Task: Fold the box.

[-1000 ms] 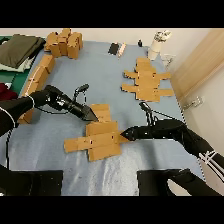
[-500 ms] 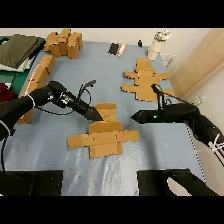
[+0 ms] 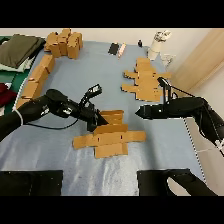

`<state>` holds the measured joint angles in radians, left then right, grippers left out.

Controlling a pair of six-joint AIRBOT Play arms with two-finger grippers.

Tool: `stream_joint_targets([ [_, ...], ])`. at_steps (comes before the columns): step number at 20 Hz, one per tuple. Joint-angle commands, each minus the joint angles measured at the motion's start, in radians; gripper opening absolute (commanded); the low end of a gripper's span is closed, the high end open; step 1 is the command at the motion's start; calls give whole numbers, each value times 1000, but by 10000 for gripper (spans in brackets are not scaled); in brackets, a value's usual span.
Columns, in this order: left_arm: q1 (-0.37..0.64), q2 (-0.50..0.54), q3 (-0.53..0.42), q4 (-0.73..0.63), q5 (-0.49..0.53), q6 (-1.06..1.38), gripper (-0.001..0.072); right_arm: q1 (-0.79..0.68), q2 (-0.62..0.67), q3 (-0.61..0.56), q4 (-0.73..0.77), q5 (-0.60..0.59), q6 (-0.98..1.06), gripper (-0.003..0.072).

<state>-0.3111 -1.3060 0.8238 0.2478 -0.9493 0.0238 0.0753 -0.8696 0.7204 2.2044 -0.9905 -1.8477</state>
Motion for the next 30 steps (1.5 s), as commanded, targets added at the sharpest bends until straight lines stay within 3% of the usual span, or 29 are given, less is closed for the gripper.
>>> stream_joint_targets([
  [1, -13, 54, -129, -151, 68, 221, 13, 18, 16, -8, -10, 39, 34, 1],
  [8, -86, 54, -181, -91, 165, 296, 13, 92, 15, -10, -11, 131, 53, 1],
  [30, -94, 53, -204, -85, 232, 298, 13, 93, 15, -10, -11, 116, 60, 1],
])
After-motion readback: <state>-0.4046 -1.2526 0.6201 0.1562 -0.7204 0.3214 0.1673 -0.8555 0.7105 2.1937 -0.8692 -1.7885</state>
